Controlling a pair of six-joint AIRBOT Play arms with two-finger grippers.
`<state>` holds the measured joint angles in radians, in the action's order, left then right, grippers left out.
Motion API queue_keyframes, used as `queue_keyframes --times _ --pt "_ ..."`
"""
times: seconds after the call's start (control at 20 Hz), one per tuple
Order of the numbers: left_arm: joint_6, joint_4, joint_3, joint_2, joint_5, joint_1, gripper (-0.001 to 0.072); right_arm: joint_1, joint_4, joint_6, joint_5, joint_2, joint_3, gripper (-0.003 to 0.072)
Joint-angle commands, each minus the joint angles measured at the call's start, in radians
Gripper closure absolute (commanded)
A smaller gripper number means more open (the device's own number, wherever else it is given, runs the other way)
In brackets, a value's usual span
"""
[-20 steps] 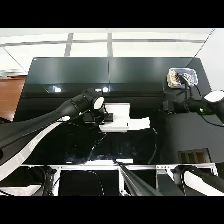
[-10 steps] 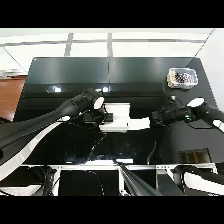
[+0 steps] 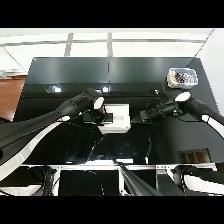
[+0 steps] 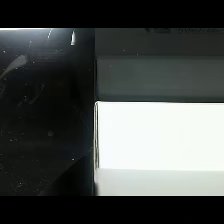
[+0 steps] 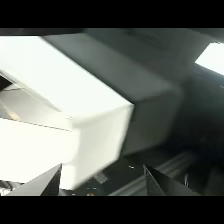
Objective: Fold the box and place the chain.
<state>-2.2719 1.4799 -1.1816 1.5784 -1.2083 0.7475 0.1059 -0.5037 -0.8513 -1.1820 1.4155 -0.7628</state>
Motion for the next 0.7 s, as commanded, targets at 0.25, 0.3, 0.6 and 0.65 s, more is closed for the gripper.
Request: queue_keyframes --times 0.25,0.3,0.6,0.65 --pt "0.002 0.0 0.0 0.0 -0.005 0.0 0.0685 0.085 0.009 -0.07 0.002 0.002 -0.06 0.0099" --pt "0.002 0.0 0.0 0.0 -0.005 0.0 0.0685 0.096 0.007 -0.118 0.017 0.002 -0.064 0.0102" --pt "0.002 0.0 0.0 0.0 -0.003 0.0 0.0685 0.158 -0.142 -0.327 0.033 0.002 -0.124 0.02" --pt "0.002 0.0 0.0 0.0 -0.003 0.0 0.0685 0.175 -0.157 -0.366 0.042 0.002 -0.131 0.02"
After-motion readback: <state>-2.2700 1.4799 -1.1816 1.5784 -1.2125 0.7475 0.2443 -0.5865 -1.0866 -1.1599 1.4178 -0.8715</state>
